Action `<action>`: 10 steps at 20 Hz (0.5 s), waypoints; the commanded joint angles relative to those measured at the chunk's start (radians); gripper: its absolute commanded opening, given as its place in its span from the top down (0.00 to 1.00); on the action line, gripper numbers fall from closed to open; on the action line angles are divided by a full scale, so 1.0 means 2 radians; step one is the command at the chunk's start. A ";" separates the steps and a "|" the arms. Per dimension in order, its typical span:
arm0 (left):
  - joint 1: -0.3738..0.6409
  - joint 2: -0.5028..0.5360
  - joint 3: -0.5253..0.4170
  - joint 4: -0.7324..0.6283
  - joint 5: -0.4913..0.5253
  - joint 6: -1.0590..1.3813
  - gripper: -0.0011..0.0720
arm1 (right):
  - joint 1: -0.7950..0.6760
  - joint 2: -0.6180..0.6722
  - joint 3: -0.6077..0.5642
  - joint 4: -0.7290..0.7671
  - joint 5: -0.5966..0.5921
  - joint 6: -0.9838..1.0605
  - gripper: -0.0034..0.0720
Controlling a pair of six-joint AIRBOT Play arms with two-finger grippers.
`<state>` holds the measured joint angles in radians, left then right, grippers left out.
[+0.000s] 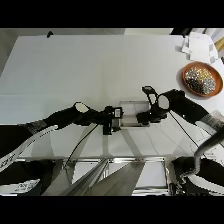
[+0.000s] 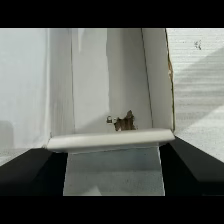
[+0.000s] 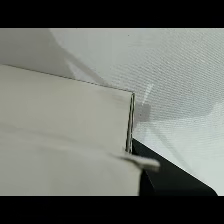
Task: Fold the box and place the chain.
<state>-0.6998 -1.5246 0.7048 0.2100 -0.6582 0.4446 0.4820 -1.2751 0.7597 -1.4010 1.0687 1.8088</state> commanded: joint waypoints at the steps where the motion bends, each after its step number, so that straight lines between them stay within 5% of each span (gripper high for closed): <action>1: 0.000 0.000 0.000 0.000 0.000 0.000 0.89 | 0.006 -0.010 0.003 -0.010 0.002 0.027 0.53; 7: 0.000 0.000 0.000 0.000 0.000 0.000 0.89 | 0.006 -0.010 0.003 -0.008 0.006 0.027 0.90; 10: 0.000 0.000 0.000 0.000 0.000 0.000 0.89 | 0.006 -0.010 0.003 -0.008 0.008 0.026 0.94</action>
